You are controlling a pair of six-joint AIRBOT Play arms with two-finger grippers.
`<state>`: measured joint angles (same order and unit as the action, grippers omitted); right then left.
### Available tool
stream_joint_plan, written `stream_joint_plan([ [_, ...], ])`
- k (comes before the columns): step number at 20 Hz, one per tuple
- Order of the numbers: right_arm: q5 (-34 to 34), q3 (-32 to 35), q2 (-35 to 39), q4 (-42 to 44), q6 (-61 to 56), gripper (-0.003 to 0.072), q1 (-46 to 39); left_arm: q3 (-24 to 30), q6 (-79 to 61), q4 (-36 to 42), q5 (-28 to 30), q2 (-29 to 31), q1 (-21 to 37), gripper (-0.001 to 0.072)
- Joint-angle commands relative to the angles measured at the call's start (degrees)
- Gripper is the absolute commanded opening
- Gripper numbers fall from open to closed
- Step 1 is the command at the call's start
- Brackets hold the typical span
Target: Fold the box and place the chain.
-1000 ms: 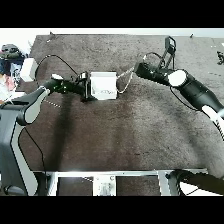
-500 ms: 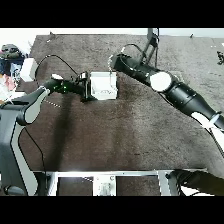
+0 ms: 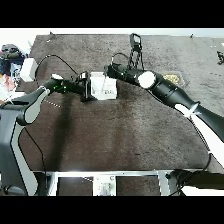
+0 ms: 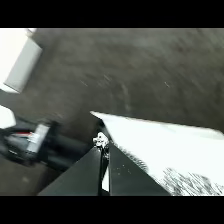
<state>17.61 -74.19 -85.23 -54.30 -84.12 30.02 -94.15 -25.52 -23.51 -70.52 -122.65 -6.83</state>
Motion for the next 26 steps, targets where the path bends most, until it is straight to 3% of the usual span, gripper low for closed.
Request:
stream_joint_plan([
  [1,5.27,-0.13,-3.91,-0.70,0.63,0.0179,-1.92,0.00,0.00,-0.02,0.00,0.04,-0.02,0.0458],
  [2,7.43,-0.13,-4.66,-2.10,0.83,0.0503,-2.36,0.00,0.00,-0.02,0.00,0.04,-0.02,0.0458],
  [3,8.44,-0.13,-4.72,-4.92,0.81,0.0503,-2.56,0.00,0.00,-0.02,0.00,0.04,-0.02,0.0459],
  [5,8.15,-0.15,-3.32,-11.91,0.81,0.0192,-3.26,0.00,0.00,-0.02,0.00,0.04,-0.02,0.0459],
  [6,8.26,-0.20,-1.77,-15.10,0.76,0.0151,-3.82,0.00,0.00,-0.02,0.00,0.04,-0.02,0.0459],
  [8,7.34,-0.24,1.33,-18.08,5.68,0.0153,-5.42,0.00,0.00,-0.02,0.00,0.04,-0.02,0.0458],
  [10,8.41,-1.81,1.81,-15.15,11.37,0.0153,-9.16,0.00,0.00,-0.02,0.00,0.04,-0.02,0.0459],
  [15,27.61,-12.17,-7.32,23.39,50.84,0.0151,-22.14,0.00,0.00,-0.02,0.00,0.04,-0.02,0.0458],
  [19,38.71,-21.35,-19.15,35.19,61.18,0.0151,-26.58,0.00,0.00,-0.02,0.00,0.04,-0.02,0.0458],
  [23,42.12,-29.92,-28.46,36.61,64.06,0.0151,-26.29,0.00,0.00,-0.02,0.00,0.04,-0.02,0.0459],
  [26,43.06,-31.26,-30.42,36.50,67.32,0.0152,-24.79,0.00,0.00,-0.02,0.00,0.04,-0.02,0.0458],
])
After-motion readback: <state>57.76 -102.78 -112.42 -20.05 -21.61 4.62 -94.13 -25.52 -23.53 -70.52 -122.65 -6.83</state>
